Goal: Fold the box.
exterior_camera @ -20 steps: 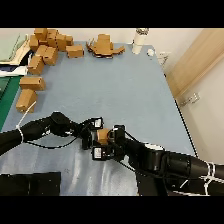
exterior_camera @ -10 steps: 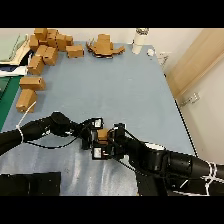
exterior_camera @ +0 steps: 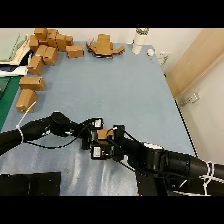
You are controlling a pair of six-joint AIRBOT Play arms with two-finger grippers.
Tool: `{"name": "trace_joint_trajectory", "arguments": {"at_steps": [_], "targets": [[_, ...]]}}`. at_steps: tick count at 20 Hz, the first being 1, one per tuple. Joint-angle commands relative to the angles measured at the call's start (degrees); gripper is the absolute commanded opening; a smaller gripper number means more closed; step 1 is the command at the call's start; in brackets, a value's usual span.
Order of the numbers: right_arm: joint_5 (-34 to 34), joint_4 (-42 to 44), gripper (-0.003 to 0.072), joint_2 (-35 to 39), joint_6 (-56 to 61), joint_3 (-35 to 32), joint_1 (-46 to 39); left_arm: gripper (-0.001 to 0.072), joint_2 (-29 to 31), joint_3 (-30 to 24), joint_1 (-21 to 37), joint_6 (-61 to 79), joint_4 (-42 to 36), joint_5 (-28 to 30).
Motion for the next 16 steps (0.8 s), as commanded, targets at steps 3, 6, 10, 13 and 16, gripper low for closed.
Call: {"name": "trace_joint_trajectory", "arguments": {"at_steps": [3,6,10,13,16], "targets": [[0.1,0.8,0.0113,0.2,0.0,0.1,0.0,0.0457,0.0,0.0,0.0,0.0,0.0,0.0],[0.0,1.8,0.0113,0.1,0.0,0.1,0.0,0.0457,0.0,0.0,0.0,0.0,0.0,0.0],[0.0,3.2,0.0113,0.1,0.0,0.1,0.0,0.0457,0.0,0.0,0.0,0.0,0.0,0.0],[0.0,5.7,0.0113,0.1,-0.1,0.1,0.0,0.0457,0.0,0.0,0.0,0.0,0.0,0.0],[0.0,7.4,0.0113,0.2,-1.1,0.1,0.0,0.0457,0.0,0.0,0.0,0.0,0.0,0.0]]}}
